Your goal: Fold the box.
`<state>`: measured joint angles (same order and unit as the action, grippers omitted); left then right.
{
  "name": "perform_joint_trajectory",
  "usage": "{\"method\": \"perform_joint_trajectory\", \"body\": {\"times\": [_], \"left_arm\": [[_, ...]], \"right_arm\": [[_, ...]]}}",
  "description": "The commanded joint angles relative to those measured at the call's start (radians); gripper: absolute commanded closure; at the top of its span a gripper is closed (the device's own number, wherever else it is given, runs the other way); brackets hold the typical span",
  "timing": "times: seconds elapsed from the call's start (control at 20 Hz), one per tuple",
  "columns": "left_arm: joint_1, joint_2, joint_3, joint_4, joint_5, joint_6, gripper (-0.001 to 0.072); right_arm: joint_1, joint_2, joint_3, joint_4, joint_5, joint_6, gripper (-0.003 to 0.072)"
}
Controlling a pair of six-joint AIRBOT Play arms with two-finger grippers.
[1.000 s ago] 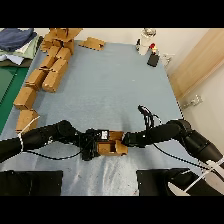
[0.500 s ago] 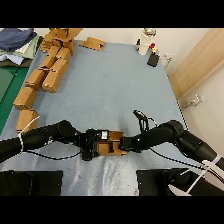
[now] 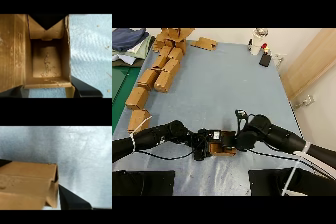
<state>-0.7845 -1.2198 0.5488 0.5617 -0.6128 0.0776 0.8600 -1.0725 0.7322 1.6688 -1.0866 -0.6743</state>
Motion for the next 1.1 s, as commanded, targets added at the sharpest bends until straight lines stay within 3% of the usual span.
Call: {"method": "perform_joint_trajectory", "body": {"times": [0.0,0.3,0.35,0.45,0.6,0.8,0.85,0.9,0.95,1.05], "left_arm": [[0.001,0.0,0.001,0.0,0.001,0.0,0.0198],[0.0,0.0,0.001,0.0,0.001,0.0,0.0197],[0.0,0.0,0.001,0.0,0.001,0.0,0.0197],[0.001,0.0,0.001,0.0,0.001,0.0,0.0197],[0.0,0.0,0.001,0.0,0.001,0.0,0.0198],[0.001,0.0,0.001,0.0,0.001,0.0,0.0197],[0.0,0.0,0.001,0.0,0.001,0.0,0.0198],[0.0,0.0,0.001,0.0,0.001,0.0,0.0198],[0.0,0.0,0.001,0.0,0.001,0.0,0.0198],[0.001,0.0,0.001,0.0,0.001,0.0,0.0198]], "right_arm": [[0.039,-0.106,0.085,-0.033,-0.056,0.083,0.0285],[0.054,-0.185,0.122,-0.077,-0.153,0.105,0.0285],[0.054,-0.184,0.123,-0.098,-0.174,0.111,0.0323],[0.055,-0.184,0.123,-0.12,-0.198,0.109,0.05],[0.055,-0.184,0.123,-0.121,-0.197,0.104,0.068],[0.059,-0.184,0.128,-0.124,-0.195,0.08,0.068],[0.058,-0.183,0.134,-0.124,-0.196,0.079,0.0575],[0.058,-0.182,0.142,-0.124,-0.199,0.077,0.0372],[0.058,-0.179,0.149,-0.124,-0.198,0.067,0.0315],[0.058,-0.169,0.168,-0.124,-0.21,0.064,0.0315]]}}
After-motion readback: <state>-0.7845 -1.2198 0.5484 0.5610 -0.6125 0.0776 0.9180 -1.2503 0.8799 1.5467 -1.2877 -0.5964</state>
